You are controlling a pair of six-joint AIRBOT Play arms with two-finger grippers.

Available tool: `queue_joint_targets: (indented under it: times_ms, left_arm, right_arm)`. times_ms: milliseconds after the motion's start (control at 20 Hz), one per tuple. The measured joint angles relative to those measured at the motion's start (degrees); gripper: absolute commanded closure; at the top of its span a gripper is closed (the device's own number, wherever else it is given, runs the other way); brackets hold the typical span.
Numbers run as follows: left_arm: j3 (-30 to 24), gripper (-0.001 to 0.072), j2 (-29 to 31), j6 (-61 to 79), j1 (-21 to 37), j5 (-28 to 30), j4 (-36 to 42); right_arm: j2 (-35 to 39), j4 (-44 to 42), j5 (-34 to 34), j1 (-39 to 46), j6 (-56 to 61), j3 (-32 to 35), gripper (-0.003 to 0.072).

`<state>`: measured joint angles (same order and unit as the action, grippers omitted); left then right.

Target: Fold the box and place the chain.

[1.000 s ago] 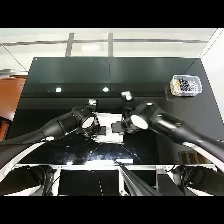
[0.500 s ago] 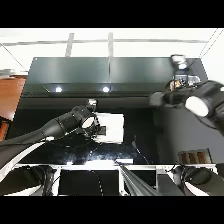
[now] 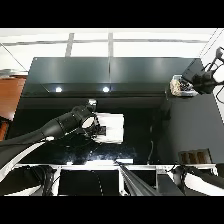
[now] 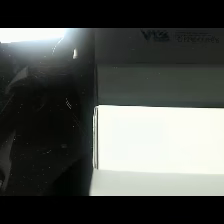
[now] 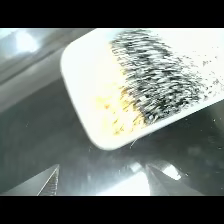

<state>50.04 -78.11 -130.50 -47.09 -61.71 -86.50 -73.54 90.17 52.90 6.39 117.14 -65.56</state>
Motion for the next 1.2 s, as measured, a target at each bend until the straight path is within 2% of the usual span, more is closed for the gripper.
queue_joint_targets:
  times_ms: [150, 300, 350, 450, 1200]
  left_arm:
    - [0.0, 0.0678, 0.0, 0.0, 0.0, 0.0, 0.0]
    - [0.0, 0.0678, 0.0, 0.0, 0.0, 0.0, 0.0]
    - [0.0, 0.0678, 0.0, 0.0, 0.0, 0.0, 0.0]
    - [0.0, 0.0678, 0.0, 0.0, 0.0, 0.0, 0.1]
    - [0.0, 0.0677, 0.0, 0.0, 0.0, 0.0, 0.0]
  right_arm:
    - [-9.1, -8.3, 3.3, 5.1, -0.2, -7.1, 0.0105]
    - [-15.5, -12.5, 5.2, 7.0, 0.5, -12.2, 0.0107]
    - [-17.2, -13.4, 5.6, 7.3, 0.7, -13.4, 0.016]
    - [-19.6, -15.0, 6.1, 7.7, 1.1, -15.2, 0.016]
    - [-25.0, -18.8, 6.6, 7.8, 3.2, -17.1, 0.0159]
